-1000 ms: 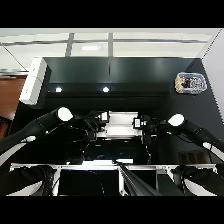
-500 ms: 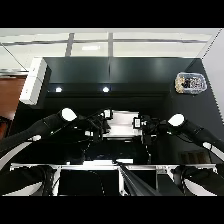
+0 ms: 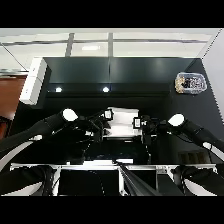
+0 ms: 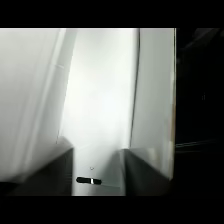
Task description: Fold the box and place the chain.
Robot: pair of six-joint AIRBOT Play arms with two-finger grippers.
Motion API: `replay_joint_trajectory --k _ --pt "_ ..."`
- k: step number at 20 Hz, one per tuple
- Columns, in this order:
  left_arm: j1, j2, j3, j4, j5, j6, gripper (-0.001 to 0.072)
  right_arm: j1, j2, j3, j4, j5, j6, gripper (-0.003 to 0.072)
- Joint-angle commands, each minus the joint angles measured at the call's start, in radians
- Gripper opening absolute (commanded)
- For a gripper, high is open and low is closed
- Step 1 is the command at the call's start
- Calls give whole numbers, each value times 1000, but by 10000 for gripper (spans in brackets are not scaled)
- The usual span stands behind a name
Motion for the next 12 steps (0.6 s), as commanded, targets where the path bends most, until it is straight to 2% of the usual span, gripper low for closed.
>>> replay_joint_trajectory --k 1,3,5,7,8,10,11,12 --pt "13 42 8 71 -7 -51 27 0 -1 0 0 0 0 474" --pt "58 125 18 226 -21 -274 27 0 -1 0 0 0 0 473" --pt "140 235 23 455 -79 -534 27 0 -1 0 0 0 0 473" --pt "253 326 23 679 -148 -870 27 0 -1 0 0 0 0 473" --pt "317 348 21 747 -188 -1005 27 0 -1 0 0 0 0 473" --pt "436 342 14 810 -311 -1081 28 0 -1 0 0 0 0 473" --pt "481 331 7 802 -343 -1111 27 0 -1 0 0 0 0 473" --pt "522 319 -9 768 -352 -1252 27 1 -1 0 0 0 0 474"
